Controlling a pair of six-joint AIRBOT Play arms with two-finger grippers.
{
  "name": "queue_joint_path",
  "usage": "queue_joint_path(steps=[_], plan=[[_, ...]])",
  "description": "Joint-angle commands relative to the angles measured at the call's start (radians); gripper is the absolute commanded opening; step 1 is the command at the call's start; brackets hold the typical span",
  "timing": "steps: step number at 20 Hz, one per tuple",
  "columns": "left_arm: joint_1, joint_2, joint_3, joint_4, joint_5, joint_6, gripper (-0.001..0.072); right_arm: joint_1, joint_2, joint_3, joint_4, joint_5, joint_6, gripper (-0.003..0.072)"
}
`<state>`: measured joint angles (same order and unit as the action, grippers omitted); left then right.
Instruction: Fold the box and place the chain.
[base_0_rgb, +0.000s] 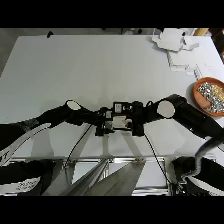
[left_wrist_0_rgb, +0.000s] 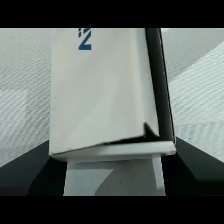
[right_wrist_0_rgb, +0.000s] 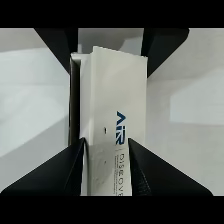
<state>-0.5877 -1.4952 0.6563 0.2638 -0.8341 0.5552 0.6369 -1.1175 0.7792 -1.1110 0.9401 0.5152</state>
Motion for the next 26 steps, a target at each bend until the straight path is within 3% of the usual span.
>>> queue_joint_path(steps=[1,6,12,18,24,26], plan=[[0.000,0.001,0.000,-0.002,0.007,-0.002,0.0363,0.001,0.000,0.000,0.017,0.040,0.000,0.0300],[0.000,0.001,0.000,-0.002,0.007,-0.002,0.0363,0.001,0.001,0.000,0.017,0.094,0.012,0.0292],[0.000,0.001,0.000,-0.002,0.007,-0.002,0.0363,0.001,0.049,0.000,-0.015,0.051,0.011,0.0293],[0.000,0.001,0.000,-0.002,0.008,-0.002,0.0363,0.001,0.050,-0.003,-0.056,0.049,0.011,0.0155],[0.000,0.001,0.000,-0.002,0.007,-0.002,0.0363,0.001,0.049,-0.053,-0.055,-0.015,0.012,0.0148],[0.000,0.001,0.000,-0.002,0.008,-0.002,0.0363,0.001,0.049,-0.054,-0.054,-0.029,0.012,0.0106]])
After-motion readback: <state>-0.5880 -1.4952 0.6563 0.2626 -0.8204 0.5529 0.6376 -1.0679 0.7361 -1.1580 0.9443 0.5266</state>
